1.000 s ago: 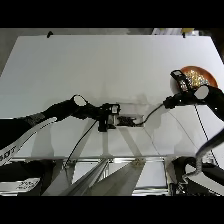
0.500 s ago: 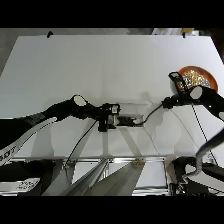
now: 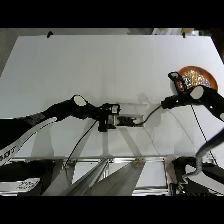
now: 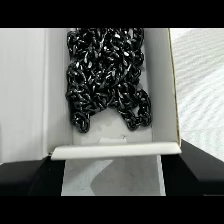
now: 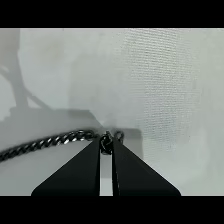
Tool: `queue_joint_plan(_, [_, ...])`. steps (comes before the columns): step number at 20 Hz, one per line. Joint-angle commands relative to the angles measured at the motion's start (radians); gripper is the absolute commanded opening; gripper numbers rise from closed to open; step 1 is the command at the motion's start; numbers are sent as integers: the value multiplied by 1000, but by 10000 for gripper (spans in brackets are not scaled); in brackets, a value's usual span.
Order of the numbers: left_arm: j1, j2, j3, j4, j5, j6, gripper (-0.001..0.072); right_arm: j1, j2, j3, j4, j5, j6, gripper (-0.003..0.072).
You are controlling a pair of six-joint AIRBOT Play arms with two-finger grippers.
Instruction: Fold the box and place the chain.
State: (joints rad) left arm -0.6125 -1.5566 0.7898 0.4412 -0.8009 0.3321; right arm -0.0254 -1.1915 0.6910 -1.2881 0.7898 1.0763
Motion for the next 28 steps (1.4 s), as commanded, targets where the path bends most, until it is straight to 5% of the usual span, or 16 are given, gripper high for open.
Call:
queue_joint_plan(1, [0, 1, 0, 0, 0, 0, 208, 2, 152, 0, 85, 107, 0, 14])
queue_joint_plan(8, [0, 1, 0, 0, 0, 0, 208, 2, 515, 0, 423, 351, -151, 14])
queue_joint_plan(13, [0, 1, 0, 0, 0, 0, 208, 2, 563, 0, 711, 513, -251, 14])
queue_joint_plan(20, [0, 1, 0, 0, 0, 0, 208, 160, 518, 0, 797, 339, -370, 14])
queue_joint_plan(24, [0, 1, 0, 0, 0, 0, 208, 283, 387, 0, 787, 210, -406, 15])
queue_joint_plan(28, [0, 1, 0, 0, 0, 0, 208, 343, 239, 0, 708, 213, -404, 17])
